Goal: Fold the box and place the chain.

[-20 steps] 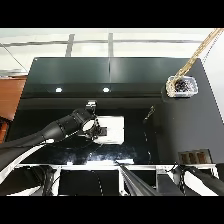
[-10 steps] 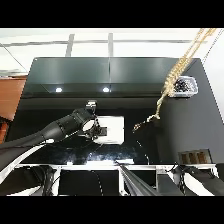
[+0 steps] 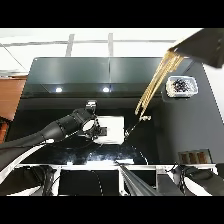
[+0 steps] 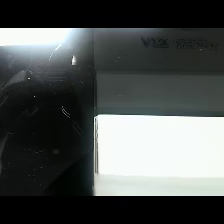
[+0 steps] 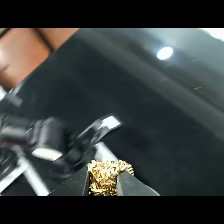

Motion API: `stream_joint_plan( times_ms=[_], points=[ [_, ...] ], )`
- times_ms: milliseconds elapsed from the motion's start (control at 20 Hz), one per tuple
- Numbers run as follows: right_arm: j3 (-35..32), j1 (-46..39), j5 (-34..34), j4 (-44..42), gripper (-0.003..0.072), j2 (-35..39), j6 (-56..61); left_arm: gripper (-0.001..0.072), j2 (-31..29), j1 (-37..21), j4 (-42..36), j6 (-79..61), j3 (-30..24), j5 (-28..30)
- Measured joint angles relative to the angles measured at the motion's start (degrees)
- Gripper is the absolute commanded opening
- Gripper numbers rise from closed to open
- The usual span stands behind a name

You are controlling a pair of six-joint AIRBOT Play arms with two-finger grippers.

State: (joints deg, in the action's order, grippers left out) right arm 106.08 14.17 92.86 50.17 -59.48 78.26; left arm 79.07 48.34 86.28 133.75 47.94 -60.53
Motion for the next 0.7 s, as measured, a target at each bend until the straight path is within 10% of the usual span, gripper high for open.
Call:
stream_joint_plan(
  times_ms=[700],
  points=[
    [-23.7,15.5,-8.7,-0.6,0.0026,-0.3,-0.8,0.0033,0.0,0.0,0.2,0.0,0.0,0.1]
  ],
)
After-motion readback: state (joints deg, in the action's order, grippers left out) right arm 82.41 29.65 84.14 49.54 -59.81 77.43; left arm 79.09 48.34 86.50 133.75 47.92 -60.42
